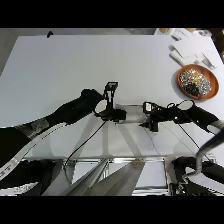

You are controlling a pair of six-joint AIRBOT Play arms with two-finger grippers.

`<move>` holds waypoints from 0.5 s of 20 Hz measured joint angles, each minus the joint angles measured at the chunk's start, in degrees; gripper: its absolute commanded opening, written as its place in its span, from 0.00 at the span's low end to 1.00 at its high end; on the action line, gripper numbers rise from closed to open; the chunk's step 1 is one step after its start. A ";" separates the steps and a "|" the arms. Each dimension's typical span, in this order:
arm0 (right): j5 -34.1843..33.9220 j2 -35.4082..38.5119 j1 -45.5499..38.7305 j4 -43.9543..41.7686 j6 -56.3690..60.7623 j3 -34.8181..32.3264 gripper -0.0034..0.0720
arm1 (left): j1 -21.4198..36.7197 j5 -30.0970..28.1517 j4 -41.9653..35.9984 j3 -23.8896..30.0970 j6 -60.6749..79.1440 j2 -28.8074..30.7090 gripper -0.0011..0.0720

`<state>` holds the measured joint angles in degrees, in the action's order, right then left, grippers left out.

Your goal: Fold the box and place the chain.

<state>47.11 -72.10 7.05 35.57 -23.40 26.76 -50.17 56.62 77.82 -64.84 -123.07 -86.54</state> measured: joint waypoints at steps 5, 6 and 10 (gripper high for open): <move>0.00 0.00 0.00 0.00 0.00 0.00 0.47 | -0.87 6.86 3.58 -6.47 -5.73 -4.68 0.41; 0.00 -0.02 0.00 0.00 0.00 0.00 0.47 | -1.07 7.43 4.00 -7.32 -6.62 -5.57 0.41; 0.00 -0.02 0.00 -0.02 0.00 0.00 0.47 | -1.70 7.80 4.87 -8.83 -10.73 -8.63 0.40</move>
<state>47.11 -72.12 7.05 35.55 -23.40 26.76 -51.88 64.42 82.70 -73.67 -133.80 -95.18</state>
